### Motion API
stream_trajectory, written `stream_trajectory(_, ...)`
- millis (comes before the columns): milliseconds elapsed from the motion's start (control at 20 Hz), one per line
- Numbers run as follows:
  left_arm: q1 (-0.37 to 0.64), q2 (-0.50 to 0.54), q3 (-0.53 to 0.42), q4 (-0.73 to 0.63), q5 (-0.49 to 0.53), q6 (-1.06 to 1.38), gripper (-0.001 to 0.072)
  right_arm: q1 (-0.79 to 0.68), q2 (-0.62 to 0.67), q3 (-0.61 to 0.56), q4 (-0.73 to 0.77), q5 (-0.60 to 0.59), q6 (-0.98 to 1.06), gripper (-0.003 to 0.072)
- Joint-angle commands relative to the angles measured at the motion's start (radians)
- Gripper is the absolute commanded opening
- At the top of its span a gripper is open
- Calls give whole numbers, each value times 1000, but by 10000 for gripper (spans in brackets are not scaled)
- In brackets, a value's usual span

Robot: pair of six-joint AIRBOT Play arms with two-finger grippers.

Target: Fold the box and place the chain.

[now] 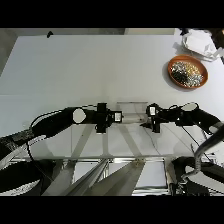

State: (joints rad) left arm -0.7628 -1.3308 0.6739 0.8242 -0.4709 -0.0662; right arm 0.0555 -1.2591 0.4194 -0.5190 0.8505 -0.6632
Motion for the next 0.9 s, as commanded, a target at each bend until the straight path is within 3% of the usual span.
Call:
stream_trajectory(0, -16, -1, 0, -9, 3, 7, 308, -1, 0, 0, 0, 0, 0, 403)
stream_trajectory(300, -31, -2, 0, -56, 101, 6, 292, 0, 0, 0, 0, 0, 0, 403)
stream_trajectory(400, -44, -9, 0, -69, 132, 7, 172, 0, 0, 0, 0, 0, 0, 403)
stream_trajectory(850, -98, -49, 0, -117, 144, 26, 167, 0, 0, 0, 0, 0, 0, 403)
